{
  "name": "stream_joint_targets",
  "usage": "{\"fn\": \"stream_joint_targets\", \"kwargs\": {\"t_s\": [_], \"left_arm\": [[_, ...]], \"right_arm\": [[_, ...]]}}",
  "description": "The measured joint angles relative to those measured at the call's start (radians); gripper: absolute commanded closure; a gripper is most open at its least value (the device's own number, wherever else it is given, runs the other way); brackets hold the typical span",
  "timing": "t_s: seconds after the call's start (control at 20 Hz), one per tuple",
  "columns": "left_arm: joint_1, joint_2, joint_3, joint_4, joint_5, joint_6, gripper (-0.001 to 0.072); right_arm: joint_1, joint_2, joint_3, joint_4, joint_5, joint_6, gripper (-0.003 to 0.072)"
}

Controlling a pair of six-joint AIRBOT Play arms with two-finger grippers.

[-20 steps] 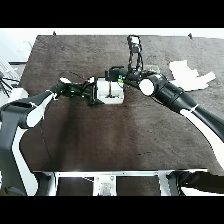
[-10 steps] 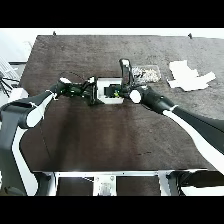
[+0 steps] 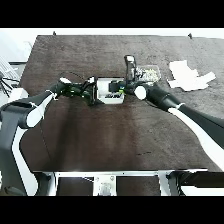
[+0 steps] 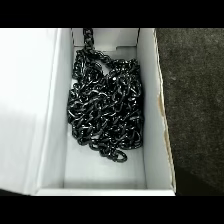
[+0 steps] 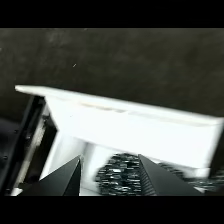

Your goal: Fold the box and place the chain.

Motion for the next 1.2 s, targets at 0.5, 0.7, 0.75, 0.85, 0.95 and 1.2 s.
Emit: {"fn": "stream_joint_targets", "kwargs": {"t_s": [0.5, 0.7, 0.75, 0.85, 0.95, 1.2], "left_arm": [[0.000, 0.000, 0.000, 0.000, 0.000, 0.000, 0.0360], [0.000, 0.000, 0.000, 0.000, 0.000, 0.000, 0.0360], [0.000, 0.000, 0.000, 0.000, 0.000, 0.000, 0.0360], [0.000, 0.000, 0.000, 0.000, 0.000, 0.000, 0.0360], [0.000, 0.000, 0.000, 0.000, 0.000, 0.000, 0.0360], [0.000, 0.000, 0.000, 0.000, 0.000, 0.000, 0.0360]], "right_arm": [[-0.229, -0.163, 0.013, 0.021, -0.090, -0.015, 0.0183], [-0.245, -0.277, 0.091, 0.042, -0.111, -0.018, 0.0189], [-0.247, -0.301, 0.113, 0.047, -0.115, -0.019, 0.0204], [-0.251, -0.346, 0.152, 0.058, -0.116, -0.019, 0.0272], [-0.250, -0.383, 0.190, 0.072, -0.123, -0.020, 0.0350], [-0.243, -0.397, 0.240, 0.086, -0.133, -0.044, 0.0681]]}}
